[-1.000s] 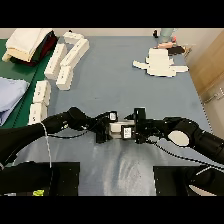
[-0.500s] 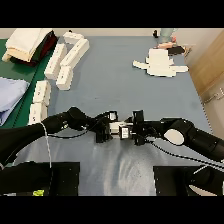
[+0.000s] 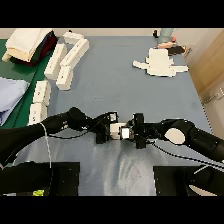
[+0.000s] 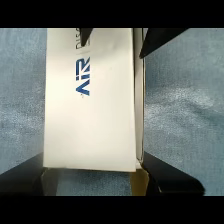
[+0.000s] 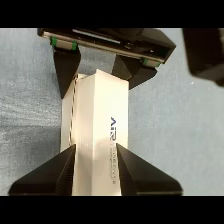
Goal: Fold the box.
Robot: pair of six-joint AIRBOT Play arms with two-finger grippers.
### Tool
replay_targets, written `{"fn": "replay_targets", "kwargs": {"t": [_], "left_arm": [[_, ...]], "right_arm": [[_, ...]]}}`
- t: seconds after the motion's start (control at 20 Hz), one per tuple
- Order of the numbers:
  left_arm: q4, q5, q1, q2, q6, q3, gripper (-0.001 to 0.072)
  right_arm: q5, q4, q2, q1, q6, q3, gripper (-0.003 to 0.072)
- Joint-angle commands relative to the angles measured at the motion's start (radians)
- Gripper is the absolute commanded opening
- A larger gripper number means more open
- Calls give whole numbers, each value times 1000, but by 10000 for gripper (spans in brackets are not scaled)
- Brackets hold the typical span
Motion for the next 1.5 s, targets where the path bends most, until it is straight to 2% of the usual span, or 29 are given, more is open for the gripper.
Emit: {"fn": "replay_targets", "kwargs": {"t": [0.0,0.05,0.2,0.25,0.3,0.35,0.45,0.7,0.85,1.45], "left_arm": [[0,5,1,0,-3,0,364],[0,5,1,0,-3,0,364],[-1,5,1,0,-3,0,364],[0,5,1,0,-3,0,364],[0,5,1,0,-3,0,364],[0,5,1,0,-3,0,364],[0,5,1,0,-3,0,364],[0,5,1,0,-3,0,364],[0,4,1,0,-3,0,364],[0,4,1,0,-3,0,364]], "right_arm": [[8,17,38,1,1,1,389],[8,17,53,1,10,1,421],[8,18,100,1,134,1,408],[6,18,112,0,227,1,337],[1,17,115,-1,327,0,202],[-16,18,113,-6,422,-1,1],[-79,33,103,-8,552,-8,3],[-316,253,105,5,544,-151,3],[-336,321,111,31,542,-187,3],[-355,329,102,34,542,-257,3]]}}
